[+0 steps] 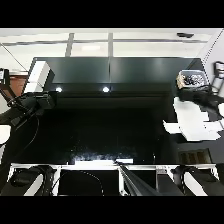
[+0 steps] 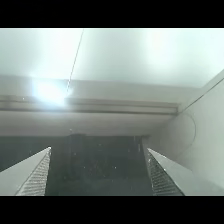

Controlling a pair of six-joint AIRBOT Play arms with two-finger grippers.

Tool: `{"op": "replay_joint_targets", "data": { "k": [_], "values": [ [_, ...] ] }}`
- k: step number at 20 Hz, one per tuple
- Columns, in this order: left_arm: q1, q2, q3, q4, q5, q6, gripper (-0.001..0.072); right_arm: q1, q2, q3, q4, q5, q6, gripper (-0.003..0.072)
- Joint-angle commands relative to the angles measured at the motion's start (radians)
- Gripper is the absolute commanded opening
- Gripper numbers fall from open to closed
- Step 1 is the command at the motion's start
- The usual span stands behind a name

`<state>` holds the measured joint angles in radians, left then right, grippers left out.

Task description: Fold the box and place the chain.

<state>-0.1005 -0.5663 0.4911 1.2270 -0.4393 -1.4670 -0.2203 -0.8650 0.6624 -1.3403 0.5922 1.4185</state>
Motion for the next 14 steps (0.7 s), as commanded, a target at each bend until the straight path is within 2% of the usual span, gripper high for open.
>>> {"op": "replay_joint_targets", "data": {
  "k": [1, 3, 4, 6, 7, 9, 12, 14],
  "values": [
    [0.000, -0.015, 0.000, -0.005, 0.031, 0.000, 0.0703, -0.381, -0.026, 0.006, -0.229, -0.016, 0.220, 0.0709],
    [0.000, -0.028, 0.000, -0.005, 0.046, 0.001, 0.0702, -0.671, -0.076, 0.009, -0.184, -0.020, 0.208, 0.0709],
    [0.000, -0.035, 0.000, -0.005, 0.050, 0.001, 0.0702, -0.796, -0.118, 0.016, -0.100, -0.003, 0.134, 0.0709],
    [-0.001, -0.053, 0.000, -0.005, 0.050, 0.001, 0.0703, -0.969, -0.229, 0.070, 0.173, 0.116, -0.166, 0.0709],
    [-0.001, -0.061, 0.000, -0.005, 0.049, 0.001, 0.0702, -1.024, -0.291, 0.119, 0.320, 0.215, -0.356, 0.0709],
    [-0.001, -0.068, 0.000, -0.005, 0.050, 0.001, 0.0702, -1.099, -0.450, 0.268, 0.526, 0.485, -0.548, 0.0709],
    [-0.001, -0.069, 0.000, -0.009, 0.040, 0.001, 0.0703, -1.105, -0.681, 0.489, 0.503, 0.859, -0.548, 0.0709],
    [-0.001, -0.069, 0.000, -0.009, 0.030, 0.001, 0.0703, -1.068, -0.800, 0.584, 0.500, 0.978, -0.548, 0.0709]
  ]
}}
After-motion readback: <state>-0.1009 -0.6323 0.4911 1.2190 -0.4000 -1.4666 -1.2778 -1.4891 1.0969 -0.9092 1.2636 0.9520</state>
